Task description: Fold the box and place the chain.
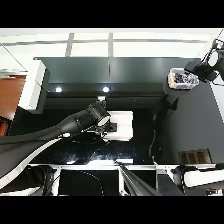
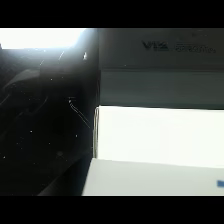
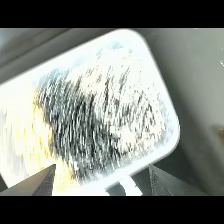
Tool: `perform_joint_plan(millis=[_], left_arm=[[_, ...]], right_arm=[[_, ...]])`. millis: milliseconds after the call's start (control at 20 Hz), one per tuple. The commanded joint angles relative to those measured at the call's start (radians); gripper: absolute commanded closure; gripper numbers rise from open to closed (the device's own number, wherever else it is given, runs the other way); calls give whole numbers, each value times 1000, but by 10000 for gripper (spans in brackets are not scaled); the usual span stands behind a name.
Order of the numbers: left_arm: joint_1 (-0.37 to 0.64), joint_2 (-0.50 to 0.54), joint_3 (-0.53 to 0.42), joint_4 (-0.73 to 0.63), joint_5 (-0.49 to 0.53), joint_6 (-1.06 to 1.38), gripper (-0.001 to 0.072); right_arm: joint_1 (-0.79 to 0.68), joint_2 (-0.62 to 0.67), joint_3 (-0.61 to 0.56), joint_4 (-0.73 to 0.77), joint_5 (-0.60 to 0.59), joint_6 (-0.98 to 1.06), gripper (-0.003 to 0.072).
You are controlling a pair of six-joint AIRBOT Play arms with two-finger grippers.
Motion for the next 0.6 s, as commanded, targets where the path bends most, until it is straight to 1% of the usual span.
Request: perform_joint_plan(millis=[0,100,300,450,550], left_arm=[[0,0,0,1,0,0,681],[0,0,0,1,0,0,681],[0,0,0,1,0,6,681],[0,0,0,1,0,11,681],[0,0,0,1,0,11,681]], right_arm=[[-38,-128,154,48,58,217,19],[-49,-166,180,57,58,230,19],[-74,-208,181,55,60,249,20],[-80,-226,181,58,1,223,19],[-80,-240,181,64,-14,222,19]])
